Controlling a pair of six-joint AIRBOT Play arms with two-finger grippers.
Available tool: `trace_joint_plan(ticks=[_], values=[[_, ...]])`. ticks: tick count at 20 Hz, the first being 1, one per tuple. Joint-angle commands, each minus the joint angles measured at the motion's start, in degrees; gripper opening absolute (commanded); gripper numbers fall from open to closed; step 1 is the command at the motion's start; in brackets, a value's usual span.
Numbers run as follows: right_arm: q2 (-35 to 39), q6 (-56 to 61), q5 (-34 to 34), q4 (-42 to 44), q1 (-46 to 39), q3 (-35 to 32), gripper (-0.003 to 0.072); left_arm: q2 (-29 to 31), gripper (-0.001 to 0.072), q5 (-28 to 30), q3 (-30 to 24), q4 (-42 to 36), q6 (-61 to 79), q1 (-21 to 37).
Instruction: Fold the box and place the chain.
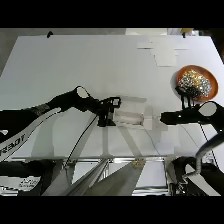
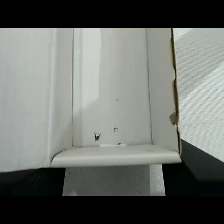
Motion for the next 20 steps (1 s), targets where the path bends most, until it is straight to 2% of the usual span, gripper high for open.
trace_joint_plan(ticks=[1,5,8,9,11,14,16,20], values=[[-4.52,0.59,1.07,3.21,2.19,-0.39,0.0014,0.04,0.0135,0.00,0.07,0.02,0.00,0.02],[-7.21,0.35,-0.46,5.51,6.99,-0.39,0.0014,0.04,0.0135,0.00,0.07,0.02,0.00,0.02],[-6.03,-0.26,-0.48,6.14,7.43,-0.37,0.0016,0.04,0.0135,0.02,0.07,0.02,0.00,0.02],[-5.11,-0.28,-0.61,6.16,7.43,-0.35,0.0037,0.04,0.0135,0.02,0.07,0.02,0.00,0.02],[-2.62,-0.31,-0.66,6.54,7.43,-0.37,0.0198,0.04,0.0135,0.00,0.07,0.02,0.00,0.02],[-0.13,-1.90,-0.59,11.06,7.43,-0.35,0.0205,0.04,0.0135,0.00,0.07,0.02,0.00,0.02],[0.13,-3.10,-0.59,15.21,7.43,-0.35,0.0240,0.04,0.0135,0.00,0.07,0.02,0.00,0.02],[0.17,-3.10,0.00,16.48,7.43,-0.35,0.0276,0.04,0.0135,0.00,0.07,0.02,0.00,0.02]])
